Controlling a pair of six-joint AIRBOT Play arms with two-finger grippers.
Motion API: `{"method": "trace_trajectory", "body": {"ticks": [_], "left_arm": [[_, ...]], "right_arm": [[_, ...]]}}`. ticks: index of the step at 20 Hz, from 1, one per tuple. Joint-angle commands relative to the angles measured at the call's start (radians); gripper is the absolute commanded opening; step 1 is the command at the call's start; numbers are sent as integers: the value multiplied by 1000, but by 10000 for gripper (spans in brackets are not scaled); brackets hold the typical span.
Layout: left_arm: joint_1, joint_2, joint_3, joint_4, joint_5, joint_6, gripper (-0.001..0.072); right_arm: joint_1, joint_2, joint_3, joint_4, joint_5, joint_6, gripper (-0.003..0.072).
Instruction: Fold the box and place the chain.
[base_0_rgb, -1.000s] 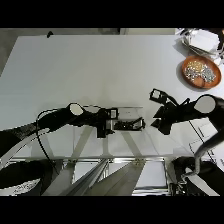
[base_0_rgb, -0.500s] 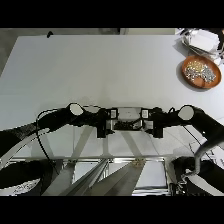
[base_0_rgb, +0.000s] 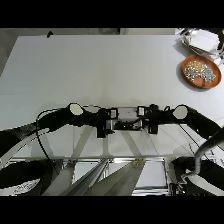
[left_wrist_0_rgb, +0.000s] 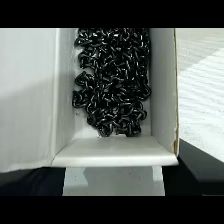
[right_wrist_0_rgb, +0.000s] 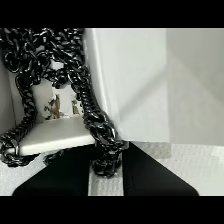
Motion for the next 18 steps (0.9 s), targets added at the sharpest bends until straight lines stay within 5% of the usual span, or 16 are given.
{"method": "trace_trajectory", "body": {"ticks": [1, 11, 18], "left_arm": [[0, 0, 0, 0, 1, 2, 320], [0, 0, 0, 0, 1, 2, 320], [0, 0, 0, 0, 1, 2, 320]], "right_arm": [[2, 1, -1, -17, 15, 0, 54], [-134, 217, -1, -84, 44, 7, 11], [-139, 481, 0, -57, 59, 7, 9]]}}
